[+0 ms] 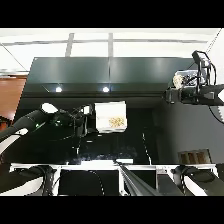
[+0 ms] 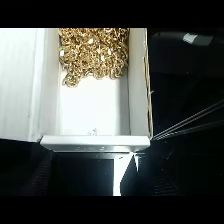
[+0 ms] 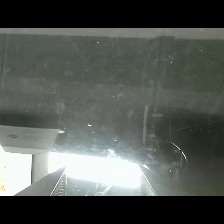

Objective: Fold the box and place the chain.

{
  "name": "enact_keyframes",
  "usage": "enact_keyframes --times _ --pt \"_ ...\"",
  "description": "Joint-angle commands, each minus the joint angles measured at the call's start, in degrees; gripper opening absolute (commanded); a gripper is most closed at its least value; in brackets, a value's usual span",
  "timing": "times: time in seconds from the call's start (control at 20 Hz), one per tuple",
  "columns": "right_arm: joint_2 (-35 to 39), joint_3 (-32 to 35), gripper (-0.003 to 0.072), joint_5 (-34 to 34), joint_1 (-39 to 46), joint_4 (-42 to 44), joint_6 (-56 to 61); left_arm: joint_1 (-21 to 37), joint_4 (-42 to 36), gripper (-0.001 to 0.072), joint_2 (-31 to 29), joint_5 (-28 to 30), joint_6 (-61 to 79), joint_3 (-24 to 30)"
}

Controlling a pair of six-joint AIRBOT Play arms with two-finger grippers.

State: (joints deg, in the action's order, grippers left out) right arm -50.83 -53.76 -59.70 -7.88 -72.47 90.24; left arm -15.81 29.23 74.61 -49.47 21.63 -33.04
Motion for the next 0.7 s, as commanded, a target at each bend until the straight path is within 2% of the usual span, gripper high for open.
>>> enact_keyframes --times 0.0,0.4,0.55,0.6,0.65 --pt "0.0 0.0 0.0479 0.0 0.0 0.1 0.0 -0.3 -0.3 0.0711 0.0 1.3 -0.8 0.0" --pt "0.0 0.0 0.0479 0.0 0.0 0.0 0.0 -1.4 -0.3 0.0709 1.5 1.4 -1.7 -1.8" --pt "-0.1 0.1 0.0479 0.3 0.0 0.1 0.0 -3.6 0.4 0.0706 1.5 3.9 -1.0 -1.8" --pt "-0.1 0.7 0.0479 1.1 0.0 1.0 0.0 -4.0 0.3 0.0701 1.5 4.5 -1.0 -1.8" --pt "-0.1 1.8 0.0479 2.6 -0.2 2.8 0.0 -4.1 0.3 0.0651 1.5 4.3 -1.0 -1.8"
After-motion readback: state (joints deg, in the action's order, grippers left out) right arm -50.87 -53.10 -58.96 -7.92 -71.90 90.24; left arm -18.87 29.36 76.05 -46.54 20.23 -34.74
